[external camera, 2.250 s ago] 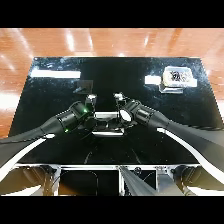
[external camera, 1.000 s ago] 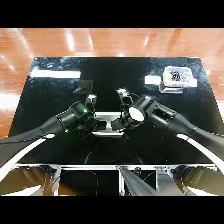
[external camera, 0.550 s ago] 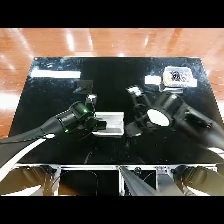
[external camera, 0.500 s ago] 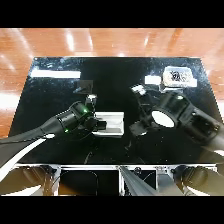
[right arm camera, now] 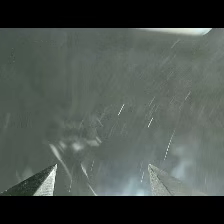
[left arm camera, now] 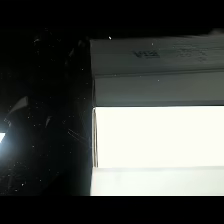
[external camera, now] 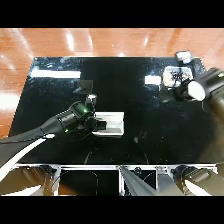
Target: Fold the box and place the chain.
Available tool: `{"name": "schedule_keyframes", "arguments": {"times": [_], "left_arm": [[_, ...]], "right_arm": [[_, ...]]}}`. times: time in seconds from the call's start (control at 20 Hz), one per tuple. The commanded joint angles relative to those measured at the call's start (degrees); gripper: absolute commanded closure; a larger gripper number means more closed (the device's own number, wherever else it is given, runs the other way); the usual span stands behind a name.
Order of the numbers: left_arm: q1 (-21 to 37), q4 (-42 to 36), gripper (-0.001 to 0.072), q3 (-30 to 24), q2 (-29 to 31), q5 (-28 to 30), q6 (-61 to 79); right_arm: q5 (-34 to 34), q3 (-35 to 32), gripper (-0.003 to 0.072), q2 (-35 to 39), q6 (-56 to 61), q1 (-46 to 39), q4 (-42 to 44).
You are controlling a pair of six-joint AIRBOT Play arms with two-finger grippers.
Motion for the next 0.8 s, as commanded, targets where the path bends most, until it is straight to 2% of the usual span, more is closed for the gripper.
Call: {"name": "schedule_keyframes", "arguments": {"times": [0.0, 0.2, 0.25, 0.45, 0.6, 0.75], "left_arm": [[0.07, 0.02, 0.0685, 0.00, 0.02, 0.35, 0.02], [0.07, 0.02, 0.0685, 0.00, 0.02, 0.39, 0.00], [0.07, -0.02, 0.0685, 0.00, 0.02, 0.42, 0.00], [0.07, 0.00, 0.0685, 0.00, 0.02, 0.46, 0.00], [0.07, -0.02, 0.0685, 0.00, 0.02, 0.46, 0.00], [0.07, 0.02, 0.0685, 0.00, 0.02, 0.46, 0.02]], "right_arm": [[-13.88, 0.57, -0.0001, -3.80, -4.92, -12.87, 7.02], [-15.06, 7.65, 0.0009, -16.22, -4.90, -21.09, 13.03], [-14.84, 9.86, 0.0081, -19.39, -4.87, -22.18, 14.03], [-11.54, 20.55, 0.0081, -31.78, -4.20, -25.68, 21.09], [-12.07, 27.32, 0.0081, -37.44, -3.61, -26.18, 24.98], [-11.87, 31.58, 0.0086, -41.05, 0.26, -26.45, 25.31]]}}
